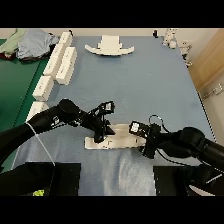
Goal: Fold the box.
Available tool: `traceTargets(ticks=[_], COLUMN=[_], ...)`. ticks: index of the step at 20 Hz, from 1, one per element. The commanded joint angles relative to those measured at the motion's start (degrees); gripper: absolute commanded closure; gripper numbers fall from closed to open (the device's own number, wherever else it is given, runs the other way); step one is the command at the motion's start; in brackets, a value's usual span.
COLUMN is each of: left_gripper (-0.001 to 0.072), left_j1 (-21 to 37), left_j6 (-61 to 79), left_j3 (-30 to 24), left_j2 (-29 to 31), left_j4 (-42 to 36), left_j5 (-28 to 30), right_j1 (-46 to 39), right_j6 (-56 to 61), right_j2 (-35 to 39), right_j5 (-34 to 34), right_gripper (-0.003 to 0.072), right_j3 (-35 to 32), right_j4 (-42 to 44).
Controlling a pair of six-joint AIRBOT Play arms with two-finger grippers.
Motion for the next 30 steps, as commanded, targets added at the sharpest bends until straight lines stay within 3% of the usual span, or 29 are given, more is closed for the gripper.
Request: traceTargets(ticks=[1,6,17,30], left_gripper=[0.0696,0.0696,0.0696,0.0696], left_j1=[-0.04,-0.04,-0.02,-0.02], left_j6=[0.0,0.0,0.0,0.0], left_j3=[0.0,0.0,0.0,0.0], left_j2=[-0.04,-0.04,-0.04,-0.04], left_j4=[0.02,0.02,0.02,0.02], left_j5=[0.0,0.0,0.0,0.0], right_j1=[-12.74,-19.78,-19.8,-18.8], right_j6=[-36.04,-51.32,-49.77,-52.43], right_j2=[-1.4,-6.67,-7.87,-11.98], right_j5=[0.2,-2.25,-5.97,-5.01], right_gripper=[-0.0034,-0.0034,-0.0024,-0.0022], right_j3=[-0.98,-0.94,-0.94,-0.94], right_j4=[24.65,33.51,31.87,33.38])
